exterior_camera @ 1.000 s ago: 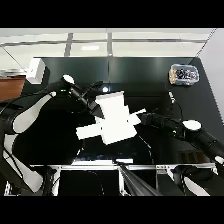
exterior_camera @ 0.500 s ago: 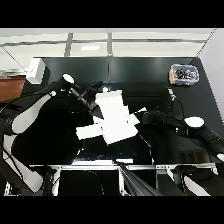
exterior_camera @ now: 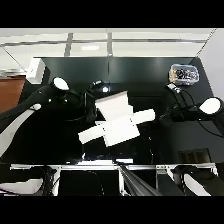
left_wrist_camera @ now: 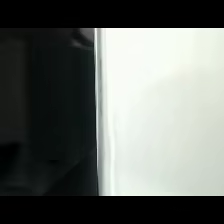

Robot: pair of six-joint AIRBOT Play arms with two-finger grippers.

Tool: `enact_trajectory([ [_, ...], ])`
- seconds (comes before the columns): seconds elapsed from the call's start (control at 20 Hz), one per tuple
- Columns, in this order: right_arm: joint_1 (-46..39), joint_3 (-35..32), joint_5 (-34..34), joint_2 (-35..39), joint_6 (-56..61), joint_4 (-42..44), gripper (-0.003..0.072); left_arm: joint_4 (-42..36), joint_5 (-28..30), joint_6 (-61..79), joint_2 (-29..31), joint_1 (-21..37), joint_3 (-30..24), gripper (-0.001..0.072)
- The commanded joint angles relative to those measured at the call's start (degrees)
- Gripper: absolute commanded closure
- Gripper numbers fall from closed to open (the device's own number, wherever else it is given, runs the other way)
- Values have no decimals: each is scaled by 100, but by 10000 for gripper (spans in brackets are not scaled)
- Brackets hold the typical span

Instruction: Fold the box and place the chain.

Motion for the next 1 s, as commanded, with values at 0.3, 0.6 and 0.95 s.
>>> enact_trajectory([
  [0.3, 216, -63, -446, -7, -905, 321, 95, 866, 2422, 2006, 133, -723, -358, 684],
  [0.6, 1003, -424, -702, -11, -2870, 896, 95, 920, 1947, 2006, -11, -723, -358, 685],
  [0.95, 1510, -444, -686, -315, -3453, 791, 95, 1123, 2022, 2002, -92, -741, -358, 685],
])
